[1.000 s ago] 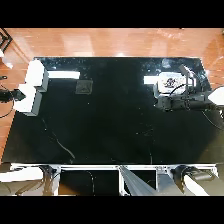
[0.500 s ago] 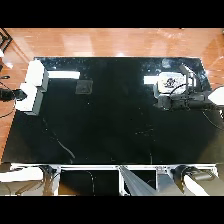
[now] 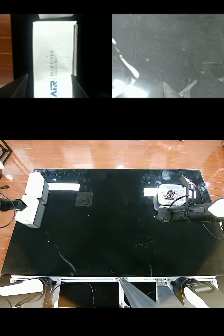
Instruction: Fold the box and place the chain.
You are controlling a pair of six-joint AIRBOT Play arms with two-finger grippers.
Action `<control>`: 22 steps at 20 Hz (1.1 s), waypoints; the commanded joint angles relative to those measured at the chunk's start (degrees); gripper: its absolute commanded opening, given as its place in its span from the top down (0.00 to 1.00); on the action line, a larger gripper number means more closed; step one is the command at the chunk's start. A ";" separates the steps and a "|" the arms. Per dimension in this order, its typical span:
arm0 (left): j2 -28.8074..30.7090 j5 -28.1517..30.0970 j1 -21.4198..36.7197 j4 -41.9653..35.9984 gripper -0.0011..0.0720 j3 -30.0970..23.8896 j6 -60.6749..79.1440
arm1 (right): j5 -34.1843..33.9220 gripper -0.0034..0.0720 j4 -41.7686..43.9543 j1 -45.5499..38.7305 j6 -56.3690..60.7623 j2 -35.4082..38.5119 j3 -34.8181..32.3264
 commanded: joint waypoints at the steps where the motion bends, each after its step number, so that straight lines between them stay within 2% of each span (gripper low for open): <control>1: 2.40 0.59 -0.02 0.70 0.09 1.18 -0.50 | -0.02 0.92 0.22 -0.02 -0.02 0.04 0.02; 3: 4.55 0.90 -0.09 0.33 0.09 2.21 -2.14 | -0.13 0.92 0.20 -0.04 -0.02 0.04 0.02; 6: 8.37 -3.06 -0.52 -0.09 0.11 4.50 -3.08 | -4.00 0.93 -2.75 -0.07 -0.07 0.04 2.08; 7: 10.03 -4.22 -1.14 -1.11 0.31 5.31 -5.29 | -4.66 0.92 -5.42 -0.07 0.02 0.04 4.61; 9: 13.14 -7.26 -2.89 -5.86 0.86 6.86 -7.96 | -3.30 0.93 -9.40 -0.04 1.79 0.04 11.93; 10: 14.58 -8.94 -4.07 -8.33 0.96 7.54 -7.89 | -1.31 0.92 -10.08 -0.04 1.81 0.07 15.63; 13: 19.80 -13.49 -9.38 -12.20 0.96 8.70 -8.98 | 4.87 0.92 -13.64 -0.04 1.81 1.99 24.30; 16: 26.25 -15.19 -17.38 -11.45 0.96 7.04 -20.13 | 4.85 0.93 -24.52 -0.04 6.97 8.63 22.40; 18: 31.56 -14.60 -25.27 -6.32 0.96 1.73 -26.47 | 3.28 0.93 -31.39 -0.04 12.98 14.19 15.04; 19: 34.51 -13.64 -30.25 -2.14 0.96 -2.62 -30.47 | 1.11 0.93 -32.65 -0.02 16.76 17.29 9.31; 22: 42.16 -8.04 -44.11 8.07 0.96 -16.70 -39.12 | -3.54 0.93 -31.69 0.55 21.16 23.17 -5.53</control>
